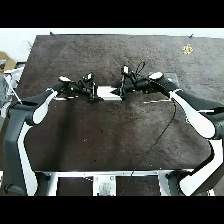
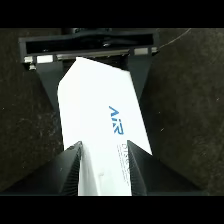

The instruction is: Fold the box and place the chain.

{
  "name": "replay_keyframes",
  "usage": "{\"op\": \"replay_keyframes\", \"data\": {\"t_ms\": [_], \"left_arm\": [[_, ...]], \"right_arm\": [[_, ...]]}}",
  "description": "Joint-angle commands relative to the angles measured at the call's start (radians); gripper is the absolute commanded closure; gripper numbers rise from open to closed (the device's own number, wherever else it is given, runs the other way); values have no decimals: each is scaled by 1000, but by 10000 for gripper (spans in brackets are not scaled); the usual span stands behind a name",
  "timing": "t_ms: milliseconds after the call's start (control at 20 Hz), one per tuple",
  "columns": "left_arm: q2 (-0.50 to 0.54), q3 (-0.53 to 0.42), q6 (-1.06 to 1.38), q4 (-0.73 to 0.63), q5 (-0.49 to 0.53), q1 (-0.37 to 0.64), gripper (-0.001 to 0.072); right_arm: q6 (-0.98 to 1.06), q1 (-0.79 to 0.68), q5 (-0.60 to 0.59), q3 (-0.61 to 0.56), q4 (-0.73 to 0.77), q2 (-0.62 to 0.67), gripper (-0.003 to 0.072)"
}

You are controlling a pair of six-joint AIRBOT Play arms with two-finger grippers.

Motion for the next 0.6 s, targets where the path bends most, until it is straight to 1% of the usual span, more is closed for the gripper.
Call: {"op": "replay_keyframes", "data": {"t_ms": [0, 100, 250, 350, 400, 450, 550], "left_arm": [[1, 0, 2, 2, -5, -1, 435], [1, 0, 2, 2, -5, -1, 435], [1, 0, 2, 2, -6, -1, 435], [1, 0, 2, 2, -5, -1, 435], [1, 0, 2, 2, -6, -1, 435], [1, 0, 2, 2, -6, -1, 435], [1, 0, 2, 2, -5, -1, 435]], "right_arm": [[8, 3, 30, 42, 4, -2, 341], [10, 3, 18, 46, 0, -2, 342], [10, 3, -60, 46, -47, -9, 343], [10, 3, -54, 46, -50, -23, 343], [10, 3, -47, 46, -49, -28, 361], [10, 3, -40, 46, -49, -31, 361], [10, 3, -7, 46, -48, -30, 361]]}}
